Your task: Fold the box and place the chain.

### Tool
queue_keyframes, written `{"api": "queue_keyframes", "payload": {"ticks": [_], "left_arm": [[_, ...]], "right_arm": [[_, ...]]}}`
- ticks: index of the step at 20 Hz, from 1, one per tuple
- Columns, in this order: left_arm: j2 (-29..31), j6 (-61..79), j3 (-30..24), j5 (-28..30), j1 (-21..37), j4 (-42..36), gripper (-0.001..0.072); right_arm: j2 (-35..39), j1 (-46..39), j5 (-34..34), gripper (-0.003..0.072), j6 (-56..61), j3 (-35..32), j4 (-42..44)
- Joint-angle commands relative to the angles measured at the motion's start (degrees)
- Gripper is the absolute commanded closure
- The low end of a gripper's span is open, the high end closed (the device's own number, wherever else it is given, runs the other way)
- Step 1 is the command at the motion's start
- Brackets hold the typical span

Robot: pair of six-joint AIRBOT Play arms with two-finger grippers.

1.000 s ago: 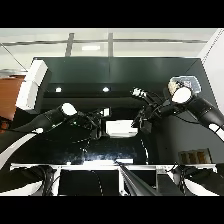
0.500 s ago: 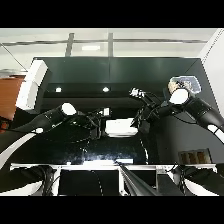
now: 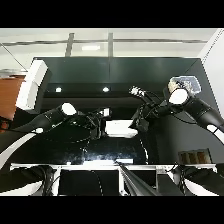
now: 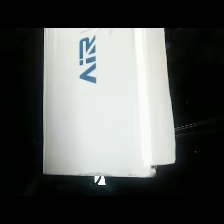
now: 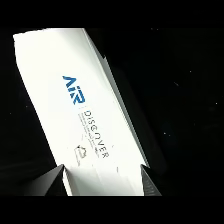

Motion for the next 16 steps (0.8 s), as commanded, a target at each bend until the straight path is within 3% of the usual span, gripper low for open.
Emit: {"api": "queue_keyframes", "payload": {"ticks": [1, 2, 7, 8, 9, 12, 13, 16], "left_arm": [[-0.04, -0.09, -0.04, -0.02, -0.02, -0.07, 0.0232], [-0.04, -0.09, -0.04, -0.02, -0.02, -0.07, 0.0232], [-0.04, -0.09, -0.04, -0.02, -0.02, -0.07, 0.0232], [-0.04, -0.09, -0.04, -0.02, -0.02, -0.07, 0.0232], [-0.04, -0.09, -0.04, -0.04, -0.02, -0.07, 0.0232], [-0.04, -0.09, -0.04, -0.02, -0.02, -0.07, 0.0232], [-0.04, -0.09, -0.04, -0.02, -0.02, -0.07, 0.0232], [-0.04, -0.09, -0.04, -0.02, -0.04, -0.07, 0.0232]], "right_arm": [[0.04, 1.84, -0.33, 0.013, -1.27, 0.0, -0.09], [0.04, 2.84, -0.63, -0.0001, -1.99, 0.0, -0.31], [0.04, 3.87, -2.43, -0.0009, -2.01, 0.0, -1.36], [0.04, 3.87, -2.43, 0.0031, -2.01, 0.0, -1.68], [0.04, 3.85, -2.29, 0.0191, -2.01, 0.0, -1.75], [0.04, 3.87, -2.19, 0.0235, -2.01, 0.0, -1.73], [0.04, 3.85, -2.05, 0.0388, -2.01, 0.0, -1.75], [0.04, 3.87, -1.88, 0.0384, -2.01, 0.0, -1.73]]}}
